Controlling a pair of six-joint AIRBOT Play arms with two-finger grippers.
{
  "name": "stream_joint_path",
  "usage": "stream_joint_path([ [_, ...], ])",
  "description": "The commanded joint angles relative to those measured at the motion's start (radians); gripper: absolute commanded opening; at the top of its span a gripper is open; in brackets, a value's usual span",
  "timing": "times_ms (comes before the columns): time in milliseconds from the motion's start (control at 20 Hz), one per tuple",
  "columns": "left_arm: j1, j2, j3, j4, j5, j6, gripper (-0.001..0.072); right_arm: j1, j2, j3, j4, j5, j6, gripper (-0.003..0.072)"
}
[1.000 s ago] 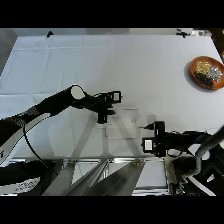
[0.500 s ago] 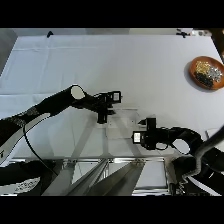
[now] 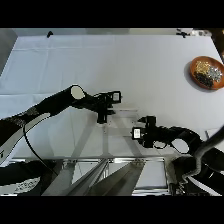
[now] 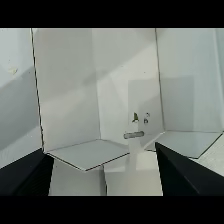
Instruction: Fold the box and place the chain.
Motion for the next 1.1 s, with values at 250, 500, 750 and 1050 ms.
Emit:
stream_joint_path([
  [250,0.0,0.0,0.0,0.0,0.0,-0.001,0.0012,-0.008,0.0,0.004,0.157,0.0,-0.004,0.0709],
  [500,0.0,0.0,0.0,0.0,0.0,-0.001,0.0012,-0.12,0.0,0.016,0.163,0.057,-0.004,0.0704],
  [750,0.0,0.0,0.0,0.0,0.0,-0.001,0.0012,-0.17,0.0,0.024,0.183,0.047,-0.004,0.0701],
  [1050,0.0,0.0,0.0,0.0,0.0,-0.001,0.0012,-0.17,0.0,0.042,0.241,-0.022,-0.11,0.0701],
])
